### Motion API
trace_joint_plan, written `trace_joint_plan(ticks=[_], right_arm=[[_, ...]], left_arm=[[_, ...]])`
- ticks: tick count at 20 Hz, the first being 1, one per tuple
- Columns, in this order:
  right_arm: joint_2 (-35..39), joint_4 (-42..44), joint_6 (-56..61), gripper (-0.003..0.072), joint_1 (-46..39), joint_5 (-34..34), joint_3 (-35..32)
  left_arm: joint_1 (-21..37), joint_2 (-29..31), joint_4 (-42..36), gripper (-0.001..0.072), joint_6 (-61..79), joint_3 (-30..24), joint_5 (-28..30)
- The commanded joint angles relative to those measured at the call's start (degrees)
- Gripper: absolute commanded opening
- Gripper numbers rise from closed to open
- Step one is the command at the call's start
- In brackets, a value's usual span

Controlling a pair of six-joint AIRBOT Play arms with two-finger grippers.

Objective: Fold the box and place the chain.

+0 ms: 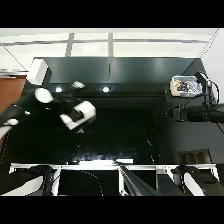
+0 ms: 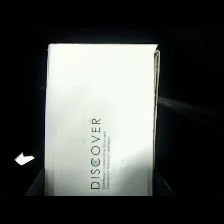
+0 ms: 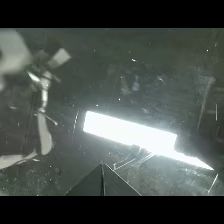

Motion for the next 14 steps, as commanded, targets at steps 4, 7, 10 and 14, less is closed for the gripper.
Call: trace_joint_plan(ticks=[4, 7, 10, 14], right_arm=[[-0.02, 0.02, 0.0, 0.0012, -0.02, -2.8, 0.0], [-0.09, 0.04, 0.02, 0.0012, -0.02, -2.8, 0.0], [-0.11, 0.04, 0.02, 0.0012, -0.02, -2.82, 0.0], [-0.11, 0.04, 0.02, 0.0012, -0.02, -2.84, 0.0]], left_arm=[[31.69, 0.66, 13.99, 0.0308, -16.85, 1.18, -0.15], [35.28, 0.2, 14.08, 0.0308, -10.73, 3.63, 4.44], [35.76, -2.14, 14.03, 0.0307, -9.44, 7.74, 10.14], [34.88, -9.88, 7.04, 0.0281, -5.53, 15.45, 11.04]])
